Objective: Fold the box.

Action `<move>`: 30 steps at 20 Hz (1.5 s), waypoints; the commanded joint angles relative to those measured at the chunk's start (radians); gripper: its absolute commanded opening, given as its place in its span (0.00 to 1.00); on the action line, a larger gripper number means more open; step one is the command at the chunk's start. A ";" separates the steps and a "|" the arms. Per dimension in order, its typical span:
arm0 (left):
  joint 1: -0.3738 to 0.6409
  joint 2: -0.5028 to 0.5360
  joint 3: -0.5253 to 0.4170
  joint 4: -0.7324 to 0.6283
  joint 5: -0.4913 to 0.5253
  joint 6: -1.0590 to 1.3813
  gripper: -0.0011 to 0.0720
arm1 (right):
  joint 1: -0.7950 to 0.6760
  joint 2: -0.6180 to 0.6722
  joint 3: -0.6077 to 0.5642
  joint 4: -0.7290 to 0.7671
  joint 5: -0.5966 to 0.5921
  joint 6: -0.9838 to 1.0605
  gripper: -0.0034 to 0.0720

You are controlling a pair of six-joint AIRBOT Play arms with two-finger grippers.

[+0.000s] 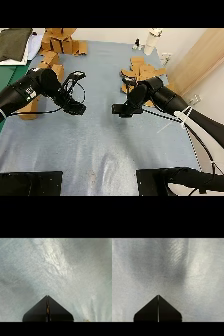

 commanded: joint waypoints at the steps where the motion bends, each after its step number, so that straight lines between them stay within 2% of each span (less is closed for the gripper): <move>1: -0.001 0.001 0.000 0.000 0.000 0.000 0.03 | 0.000 0.000 0.001 0.000 0.000 0.000 0.05; 6: -0.001 0.001 0.000 0.000 0.000 0.000 0.03 | 0.000 0.000 0.001 0.000 0.000 0.000 0.05; 10: -0.001 0.001 0.000 0.000 0.000 0.000 0.03 | 0.000 -0.001 0.001 -0.014 0.051 0.011 0.05; 13: -0.001 0.001 0.000 0.000 0.000 0.007 0.03 | 0.002 -0.002 0.000 0.069 0.059 0.021 0.05; 16: -0.001 0.001 0.000 0.000 0.000 0.007 0.03 | -0.066 -0.003 0.024 -0.103 0.071 0.001 0.05; 18: 0.000 0.001 0.000 0.000 0.014 0.007 0.03 | -0.225 -0.008 0.079 -0.200 0.052 -0.002 0.20; 21: -0.001 0.001 0.000 -0.009 0.099 0.007 0.03 | -0.552 -0.046 0.166 -0.199 0.065 -0.114 0.66; 22: -0.001 0.000 0.000 -0.008 0.129 0.007 0.03 | -0.644 -0.068 0.189 -0.198 0.073 -0.151 0.72; 25: -0.002 0.000 0.000 -0.009 0.206 0.006 0.03 | -0.844 -0.143 0.243 -0.194 0.098 -0.252 0.74; 30: -0.001 -0.001 0.000 -0.011 0.235 0.006 0.03 | -0.930 -0.226 0.261 -0.103 0.169 -0.387 0.74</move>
